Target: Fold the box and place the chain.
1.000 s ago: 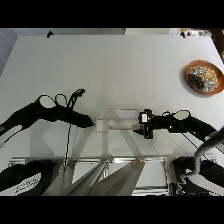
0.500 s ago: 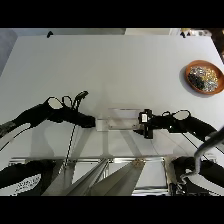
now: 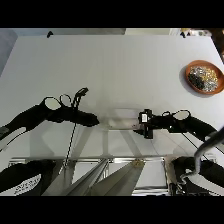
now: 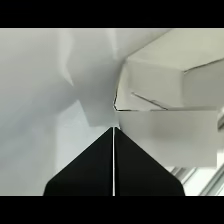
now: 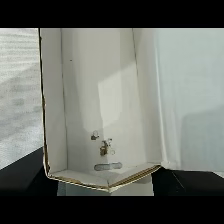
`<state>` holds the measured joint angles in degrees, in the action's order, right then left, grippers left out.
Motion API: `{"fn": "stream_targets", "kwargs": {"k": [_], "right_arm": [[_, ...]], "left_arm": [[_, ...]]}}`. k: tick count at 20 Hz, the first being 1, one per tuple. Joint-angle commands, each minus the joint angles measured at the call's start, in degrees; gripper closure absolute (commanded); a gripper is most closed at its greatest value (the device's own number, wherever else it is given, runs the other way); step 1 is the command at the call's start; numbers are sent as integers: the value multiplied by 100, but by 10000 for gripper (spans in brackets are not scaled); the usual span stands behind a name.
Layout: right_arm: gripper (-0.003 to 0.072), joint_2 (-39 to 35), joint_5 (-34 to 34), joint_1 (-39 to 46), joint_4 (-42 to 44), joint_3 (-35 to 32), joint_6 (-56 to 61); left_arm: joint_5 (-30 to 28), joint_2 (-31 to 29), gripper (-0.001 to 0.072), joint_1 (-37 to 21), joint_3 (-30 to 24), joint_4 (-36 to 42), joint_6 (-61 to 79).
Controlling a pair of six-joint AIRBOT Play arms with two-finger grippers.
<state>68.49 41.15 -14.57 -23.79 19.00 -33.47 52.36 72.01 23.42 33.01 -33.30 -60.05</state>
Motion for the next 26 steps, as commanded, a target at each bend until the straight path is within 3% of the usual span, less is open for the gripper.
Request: {"fn": "stream_targets", "kwargs": {"k": [1, 6, 13, 15, 18, 26], "right_arm": [[346, -4, 0, 0, 0, -2, 0], [346, -4, 0, 0, 0, -2, 0], [346, -4, 0, 0, 2, -2, 0], [346, -4, 0, 0, 0, -2, 0], [346, -4, 0, 0, 0, -2, 0], [346, -4, 0, 0, 0, -2, 0]], "left_arm": [[-26, -76, 696, 293, 22, 474, 111], [-37, -76, 533, 636, 118, 581, 107], [-31, -79, 531, 664, 186, 540, 7], [-52, -79, 435, 691, 186, 540, -94], [-348, -76, 411, 844, 199, 470, -310], [-568, -28, 363, 1250, 938, -1320, -2221]]}}
